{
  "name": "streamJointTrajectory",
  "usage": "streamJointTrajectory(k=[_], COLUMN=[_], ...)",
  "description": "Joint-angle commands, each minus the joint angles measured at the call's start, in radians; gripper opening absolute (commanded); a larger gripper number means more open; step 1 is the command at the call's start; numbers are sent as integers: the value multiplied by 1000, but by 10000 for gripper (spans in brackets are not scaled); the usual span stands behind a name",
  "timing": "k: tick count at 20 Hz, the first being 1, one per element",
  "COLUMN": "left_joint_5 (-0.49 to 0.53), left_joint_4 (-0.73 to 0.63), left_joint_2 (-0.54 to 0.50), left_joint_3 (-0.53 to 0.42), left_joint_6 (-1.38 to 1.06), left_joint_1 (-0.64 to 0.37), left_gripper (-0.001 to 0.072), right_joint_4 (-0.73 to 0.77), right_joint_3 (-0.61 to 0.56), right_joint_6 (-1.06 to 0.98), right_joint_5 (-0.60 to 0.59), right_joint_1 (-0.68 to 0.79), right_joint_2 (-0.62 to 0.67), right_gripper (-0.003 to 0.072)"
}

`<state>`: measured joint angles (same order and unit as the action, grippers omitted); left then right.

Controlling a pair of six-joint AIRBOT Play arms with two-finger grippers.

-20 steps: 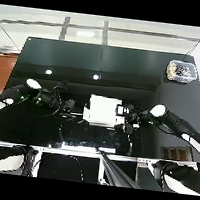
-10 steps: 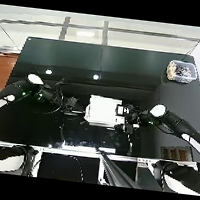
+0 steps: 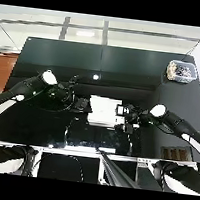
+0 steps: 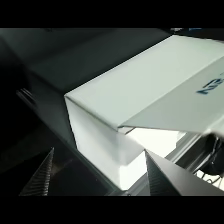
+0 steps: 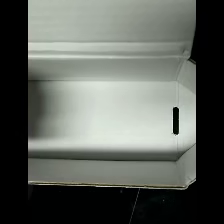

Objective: Fold the box and place the chain.

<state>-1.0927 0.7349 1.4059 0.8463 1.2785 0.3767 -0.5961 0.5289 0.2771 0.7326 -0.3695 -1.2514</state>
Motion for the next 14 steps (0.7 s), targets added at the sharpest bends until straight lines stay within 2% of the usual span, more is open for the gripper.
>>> streamJointTrajectory(k=[1, 4, 8, 14], left_joint_5=[11, 20, 85, 98], left_joint_4=[25, 73, 217, 546], left_joint_2=[-1, -1, -1, -1], left_joint_3=[12, 13, 39, 112], left_joint_6=[55, 122, 257, 581], left_joint_1=[18, 46, 138, 285], left_gripper=[646, 645, 644, 636], right_joint_4=[0, 0, 0, 0], right_joint_3=[0, 0, 0, 0], right_joint_6=[0, 0, 0, 0], right_joint_5=[0, 0, 0, 0], right_joint_1=[0, 0, 0, 0], right_joint_2=[0, 0, 0, 0], right_gripper=[265, 265, 265, 265])
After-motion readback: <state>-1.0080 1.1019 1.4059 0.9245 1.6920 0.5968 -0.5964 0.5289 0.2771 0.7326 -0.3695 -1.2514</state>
